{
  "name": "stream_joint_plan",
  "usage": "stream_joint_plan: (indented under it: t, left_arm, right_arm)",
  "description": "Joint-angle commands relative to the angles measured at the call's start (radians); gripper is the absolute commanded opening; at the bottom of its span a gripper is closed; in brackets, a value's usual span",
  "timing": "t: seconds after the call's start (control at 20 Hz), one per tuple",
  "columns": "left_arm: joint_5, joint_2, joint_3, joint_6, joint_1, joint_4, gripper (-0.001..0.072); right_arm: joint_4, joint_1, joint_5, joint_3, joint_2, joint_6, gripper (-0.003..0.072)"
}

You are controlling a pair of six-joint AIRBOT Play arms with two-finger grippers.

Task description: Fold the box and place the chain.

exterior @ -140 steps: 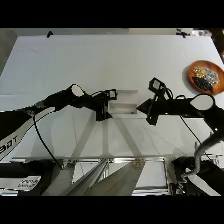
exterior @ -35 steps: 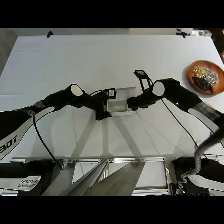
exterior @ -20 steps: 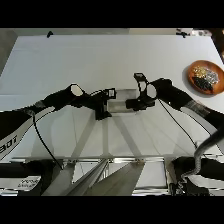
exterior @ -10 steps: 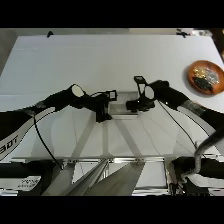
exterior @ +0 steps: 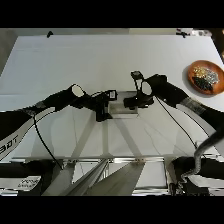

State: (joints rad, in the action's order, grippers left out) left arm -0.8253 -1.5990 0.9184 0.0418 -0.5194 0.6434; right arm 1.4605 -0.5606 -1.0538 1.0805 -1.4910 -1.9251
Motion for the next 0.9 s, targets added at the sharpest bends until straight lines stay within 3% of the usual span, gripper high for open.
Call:
stream_joint_plan:
  t: [0.0, 0.35, 0.5, 0.6, 0.65, 0.8, 0.85]
  left_arm:
    - [-0.001, 0.000, 0.000, 0.000, 0.000, 0.000, 0.0352]
    - [-0.001, 0.000, 0.000, 0.000, 0.000, 0.000, 0.0352]
    - [-0.002, 0.000, 0.000, 0.000, 0.000, 0.000, 0.0352]
    - [-0.002, 0.000, 0.000, 0.000, 0.000, 0.000, 0.0352]
    - [-0.001, 0.000, 0.000, 0.000, 0.000, 0.000, 0.0352]
    - [-0.001, 0.000, 0.000, 0.000, 0.000, 0.000, 0.0352]
    - [-0.001, 0.000, 0.000, 0.000, 0.000, 0.000, 0.0352]
  right_arm:
    - [0.006, -0.008, -0.052, 0.017, -0.016, -0.008, 0.0378]
    - [0.010, -0.061, -0.073, 0.017, -0.068, -0.008, 0.0328]
    - [0.009, -0.066, -0.064, 0.017, -0.071, -0.008, 0.0201]
    - [0.009, -0.066, -0.065, 0.017, -0.071, -0.008, 0.0047]
    - [0.010, -0.070, -0.065, 0.017, -0.071, -0.008, 0.0025]
    - [0.009, -0.082, -0.060, 0.016, -0.071, -0.008, 0.0023]
    - [0.009, -0.085, -0.057, 0.017, -0.071, -0.008, 0.0105]
